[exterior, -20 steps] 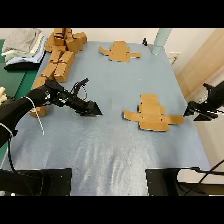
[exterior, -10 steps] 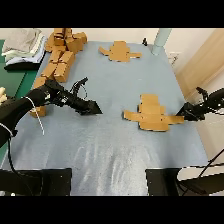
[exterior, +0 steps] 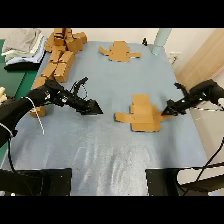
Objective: Fold the box.
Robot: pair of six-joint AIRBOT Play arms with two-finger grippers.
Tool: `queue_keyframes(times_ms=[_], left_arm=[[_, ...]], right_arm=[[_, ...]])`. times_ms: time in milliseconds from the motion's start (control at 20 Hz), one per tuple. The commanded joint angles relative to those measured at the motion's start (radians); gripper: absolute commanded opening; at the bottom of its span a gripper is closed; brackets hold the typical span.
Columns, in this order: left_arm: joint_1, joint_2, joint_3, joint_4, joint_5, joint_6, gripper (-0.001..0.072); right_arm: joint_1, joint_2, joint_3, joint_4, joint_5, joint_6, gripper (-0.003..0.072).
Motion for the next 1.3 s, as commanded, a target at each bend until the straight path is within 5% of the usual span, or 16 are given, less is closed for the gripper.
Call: queue_keyframes(times_ms=[0, 400, 750, 800, 850, 900, 950, 1000, 1150, 1250], left_arm=[[0.001, -0.001, 0.001, -0.021, -0.011, 0.000, 0.0524], [0.001, -0.001, 0.001, -0.027, -0.033, -0.001, 0.0526], [0.003, -0.001, 0.001, -0.028, -0.039, 0.000, 0.0535], [0.003, -0.001, 0.001, -0.028, -0.038, 0.000, 0.0535], [0.003, -0.001, 0.001, -0.029, -0.037, 0.000, 0.0536], [0.003, -0.001, 0.001, -0.031, -0.037, 0.000, 0.0536], [0.003, -0.001, 0.001, -0.032, -0.035, 0.000, 0.0554], [0.003, -0.001, 0.001, -0.034, -0.032, -0.001, 0.0701], [0.003, -0.001, 0.001, -0.046, -0.036, 0.000, 0.0702], [0.003, -0.001, 0.001, -0.069, -0.036, 0.000, 0.0702]], right_arm=[[0.163, 0.040, 0.000, 0.020, 0.106, 0.097, 0.0004], [0.501, 0.185, -0.011, -0.260, 0.293, 0.388, 0.0004], [0.531, 0.214, -0.175, -0.256, 0.309, 0.440, 0.0007], [0.531, 0.218, -0.175, -0.254, 0.301, 0.440, 0.0099], [0.531, 0.223, -0.175, -0.253, 0.295, 0.439, 0.0268], [0.531, 0.226, -0.175, -0.253, 0.289, 0.436, 0.0311], [0.531, 0.225, -0.175, -0.254, 0.286, 0.433, 0.0311], [0.531, 0.225, -0.175, -0.253, 0.286, 0.422, 0.0311], [0.531, 0.218, -0.175, -0.209, 0.291, 0.342, 0.0259], [0.531, 0.211, -0.175, -0.133, 0.293, 0.252, 0.0148]])
